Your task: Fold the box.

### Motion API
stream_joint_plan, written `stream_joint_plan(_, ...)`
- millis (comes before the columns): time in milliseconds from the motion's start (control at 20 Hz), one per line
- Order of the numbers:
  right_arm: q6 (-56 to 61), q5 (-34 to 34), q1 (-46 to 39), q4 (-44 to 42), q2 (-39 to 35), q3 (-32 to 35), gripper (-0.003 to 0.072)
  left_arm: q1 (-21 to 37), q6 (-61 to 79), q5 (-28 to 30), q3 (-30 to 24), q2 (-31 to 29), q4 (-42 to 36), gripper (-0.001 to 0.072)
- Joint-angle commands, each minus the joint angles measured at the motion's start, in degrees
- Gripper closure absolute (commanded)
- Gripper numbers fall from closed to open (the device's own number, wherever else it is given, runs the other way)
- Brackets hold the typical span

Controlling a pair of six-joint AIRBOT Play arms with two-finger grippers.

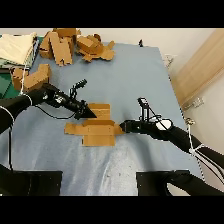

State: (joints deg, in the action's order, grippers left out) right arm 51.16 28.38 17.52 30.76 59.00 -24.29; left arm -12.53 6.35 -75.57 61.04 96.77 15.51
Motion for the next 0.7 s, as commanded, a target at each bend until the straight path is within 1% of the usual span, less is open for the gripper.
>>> stream_joint_plan(0, 10.03, 2.01, -0.04, 10.71, -2.95, -0.04, 0.0543, 0.11, 0.13, 0.57, -0.02, 0.02, 0.42, 0.0700)
stream_joint_plan(100, 16.96, 1.97, -0.04, 18.29, -5.75, -0.04, 0.0543, 0.09, 0.09, 0.31, -0.02, 0.02, 0.83, 0.0699)
stream_joint_plan(200, 20.09, 1.97, -0.04, 21.59, -9.03, -0.04, 0.0543, -0.02, 0.09, -0.04, -0.02, 0.00, 0.83, 0.0699)
stream_joint_plan(300, 20.52, 1.99, -0.02, 21.79, -12.04, -0.04, 0.0543, -0.02, 0.09, 0.00, -0.02, 0.00, 0.83, 0.0699)
stream_joint_plan(350, 21.18, 1.88, -0.02, 21.77, -13.27, -0.04, 0.0512, 0.00, 0.09, 0.00, -0.02, 0.02, 0.85, 0.0699)
stream_joint_plan(400, 22.10, 1.49, -0.02, 21.68, -14.10, -0.04, 0.0509, 0.00, 0.09, 0.00, -0.02, 0.02, 0.94, 0.0699)
stream_joint_plan(550, 26.91, -0.81, -0.02, 17.38, -14.67, -0.04, 0.0514, 0.00, 0.09, -0.04, -0.02, 0.02, 1.25, 0.0699)
stream_joint_plan(650, 26.60, -0.26, 0.00, 15.93, -14.69, -0.87, 0.0515, 0.00, 0.09, -0.04, -0.02, 0.02, 1.27, 0.0699)
